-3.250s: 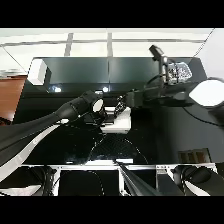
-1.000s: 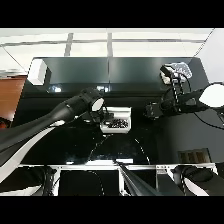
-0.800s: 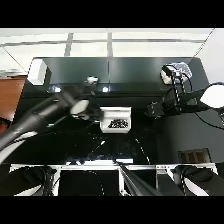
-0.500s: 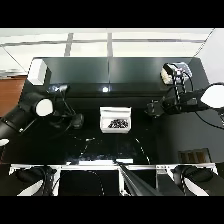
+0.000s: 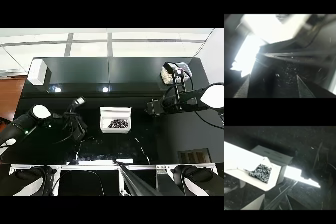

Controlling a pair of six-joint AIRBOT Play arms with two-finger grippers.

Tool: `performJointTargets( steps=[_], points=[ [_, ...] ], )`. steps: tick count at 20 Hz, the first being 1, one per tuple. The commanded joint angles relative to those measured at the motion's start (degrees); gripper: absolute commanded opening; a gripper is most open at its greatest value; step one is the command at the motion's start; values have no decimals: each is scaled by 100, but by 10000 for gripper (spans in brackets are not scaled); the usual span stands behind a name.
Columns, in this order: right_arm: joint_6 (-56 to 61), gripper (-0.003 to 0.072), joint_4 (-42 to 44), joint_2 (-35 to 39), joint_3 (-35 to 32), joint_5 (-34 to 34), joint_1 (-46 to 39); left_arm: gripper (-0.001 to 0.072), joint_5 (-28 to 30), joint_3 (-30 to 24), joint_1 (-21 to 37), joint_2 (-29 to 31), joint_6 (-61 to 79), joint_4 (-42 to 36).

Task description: Fold the box and place the chain.

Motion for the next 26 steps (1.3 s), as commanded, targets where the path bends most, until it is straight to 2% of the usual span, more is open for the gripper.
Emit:
performJointTargets(
  steps=[1,2,6,9,18,26],
  points=[
    [68,313,0,0,0,15,0,711,599,28,-262,-131,2935,-199],
    [111,313,2,0,0,11,0,711,704,151,-247,-308,2968,-369],
    [127,313,2,0,0,-37,0,711,461,817,-164,-1165,3366,-551],
    [125,313,-2,0,0,-57,0,710,330,1130,-170,-1473,3447,-553],
    [125,313,-7,-4,-2,-219,0,709,168,1279,-352,-1598,3399,-439],
    [125,314,-2,-4,-120,-350,0,708,433,1281,-640,-1668,3401,-750]
  ],
)
